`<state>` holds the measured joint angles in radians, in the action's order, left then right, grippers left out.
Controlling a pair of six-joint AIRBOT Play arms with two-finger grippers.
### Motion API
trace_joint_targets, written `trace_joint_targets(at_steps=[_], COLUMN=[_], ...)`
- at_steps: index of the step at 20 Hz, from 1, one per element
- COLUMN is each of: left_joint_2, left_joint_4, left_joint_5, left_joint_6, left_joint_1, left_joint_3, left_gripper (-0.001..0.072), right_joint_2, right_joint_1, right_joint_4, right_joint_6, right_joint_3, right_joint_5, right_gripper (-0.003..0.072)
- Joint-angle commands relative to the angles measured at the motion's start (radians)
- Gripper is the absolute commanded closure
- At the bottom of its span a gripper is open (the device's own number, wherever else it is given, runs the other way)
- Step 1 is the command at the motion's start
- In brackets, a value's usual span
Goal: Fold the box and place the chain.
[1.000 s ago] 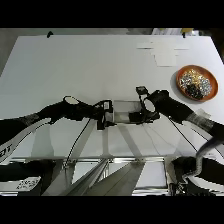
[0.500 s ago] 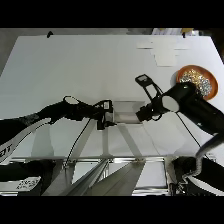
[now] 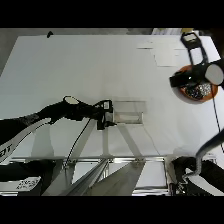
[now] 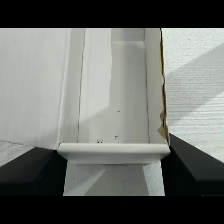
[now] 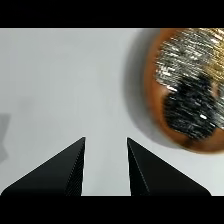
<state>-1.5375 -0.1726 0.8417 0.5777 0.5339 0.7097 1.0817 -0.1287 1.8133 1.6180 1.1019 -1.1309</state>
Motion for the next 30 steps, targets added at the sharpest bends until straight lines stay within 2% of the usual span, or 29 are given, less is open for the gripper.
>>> trace_joint_targets(at_steps=[1, 4, 5, 6, 7, 11, 13, 16, 17, 23, 26, 30], left_joint_2=[0.0, 0.0, 0.0, 0.0, 0.0, 0.0, 0.0, 0.0, 0.0, 0.0, 0.0, 0.0], left_joint_4=[0.0, 0.0, 0.0, 0.0, 0.0, 0.0, 0.0, 0.0, 0.0, 0.0, 0.0, 0.0], left_joint_5=[0.0, 0.0, 0.0, 0.0, 0.0, 0.0, 0.0, 0.0, 0.0, 0.0, 0.0, 0.0], left_joint_6=[0.0, 0.001, 0.001, 0.001, 0.001, 0.0, 0.001, 0.0, 0.001, 0.001, 0.001, 0.001], left_joint_1=[0.0, 0.0, 0.0, 0.0, 0.0, 0.0, 0.0, 0.0, 0.0, 0.0, 0.0, 0.0], left_joint_3=[0.001, 0.001, 0.001, 0.001, 0.001, 0.001, 0.001, 0.001, 0.001, 0.001, 0.001, 0.001], left_gripper=[0.0501, 0.0501, 0.0501, 0.0501, 0.0501, 0.0501, 0.0501, 0.0501, 0.0501, 0.0501, 0.0501, 0.0501], right_joint_2=[0.084, 0.156, 0.18, 0.209, 0.235, 0.349, 0.394, 0.433, 0.44, 0.465, 0.465, 0.485], right_joint_1=[0.256, 0.356, 0.372, 0.383, 0.386, 0.383, 0.383, 0.383, 0.384, 0.386, 0.386, 0.386], right_joint_4=[-0.014, -0.017, -0.019, -0.024, -0.038, -0.087, -0.082, -0.082, -0.082, -0.062, -0.055, -0.057], right_joint_6=[-0.056, -0.056, -0.056, -0.056, -0.056, -0.056, -0.056, -0.056, -0.056, -0.048, -0.048, -0.048], right_joint_3=[0.008, 0.008, 0.008, 0.008, 0.008, 0.008, 0.008, 0.008, 0.008, 0.008, 0.008, 0.008], right_joint_5=[0.057, 0.11, 0.134, 0.163, 0.19, 0.246, 0.254, 0.286, 0.294, 0.354, 0.365, 0.35], right_gripper=[0.0397, 0.0413, 0.0499, 0.0642, 0.0655, 0.061, 0.0339, 0.0363, 0.0396, 0.0401, 0.0433, 0.0433])
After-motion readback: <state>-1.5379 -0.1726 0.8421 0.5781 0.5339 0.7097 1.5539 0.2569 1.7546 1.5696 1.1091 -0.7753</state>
